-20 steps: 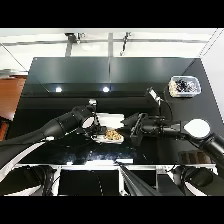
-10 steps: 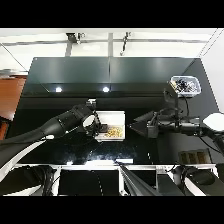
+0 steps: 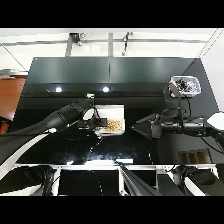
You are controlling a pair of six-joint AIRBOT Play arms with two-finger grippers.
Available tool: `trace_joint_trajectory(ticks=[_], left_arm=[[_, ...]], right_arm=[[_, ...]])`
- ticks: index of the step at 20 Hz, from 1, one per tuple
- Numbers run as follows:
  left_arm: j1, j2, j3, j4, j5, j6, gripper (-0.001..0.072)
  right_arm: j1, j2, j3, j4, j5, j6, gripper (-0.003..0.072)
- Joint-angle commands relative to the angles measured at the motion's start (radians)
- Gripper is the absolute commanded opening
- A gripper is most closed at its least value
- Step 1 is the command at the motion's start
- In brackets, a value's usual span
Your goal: Fold the box and place the chain.
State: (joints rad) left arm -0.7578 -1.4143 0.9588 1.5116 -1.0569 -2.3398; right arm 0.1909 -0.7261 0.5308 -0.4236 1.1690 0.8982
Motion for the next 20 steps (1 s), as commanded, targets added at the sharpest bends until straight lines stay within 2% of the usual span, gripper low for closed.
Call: trace_joint_trajectory(ticks=[1,3,5,9,10,12,14,16,19,20], left_arm=[[0.003,-0.005,0.028,-0.010,-0.017,0.002,0.0720],[0.005,0.014,0.063,-0.005,-0.093,0.064,0.0715],[0.004,0.058,0.100,0.016,-0.219,0.196,0.0715],[0.006,0.204,0.090,0.132,-0.548,0.674,0.0715],[0.018,0.257,0.079,0.174,-0.590,0.747,0.0715],[0.077,0.370,0.061,0.150,-0.556,0.868,0.0715],[0.197,0.482,0.019,0.061,-0.401,0.937,0.0715],[0.359,0.542,-0.044,0.038,-0.272,0.940,0.0715],[0.618,0.582,-0.138,-0.042,-0.339,1.025,0.0707],[0.694,0.601,-0.165,-0.096,-0.364,1.072,0.0674]], right_arm=[[-0.002,0.001,0.001,0.000,0.005,0.008,0.0700],[-0.003,0.001,0.001,0.000,0.005,0.008,0.0700],[-0.004,0.001,0.001,-0.001,0.005,0.007,0.0700],[-0.027,0.001,0.001,-0.005,0.006,0.007,0.0700],[-0.027,0.001,0.001,-0.024,0.003,0.008,0.0700],[-0.027,0.001,0.001,-0.105,0.004,0.060,0.0700],[-0.027,0.001,0.001,-0.189,0.005,0.155,0.0700],[-0.027,0.001,0.001,-0.206,-0.008,0.194,0.0700],[-0.027,0.001,0.001,-0.207,-0.081,0.195,0.0700],[-0.027,0.001,0.001,-0.207,-0.117,0.206,0.0700]])
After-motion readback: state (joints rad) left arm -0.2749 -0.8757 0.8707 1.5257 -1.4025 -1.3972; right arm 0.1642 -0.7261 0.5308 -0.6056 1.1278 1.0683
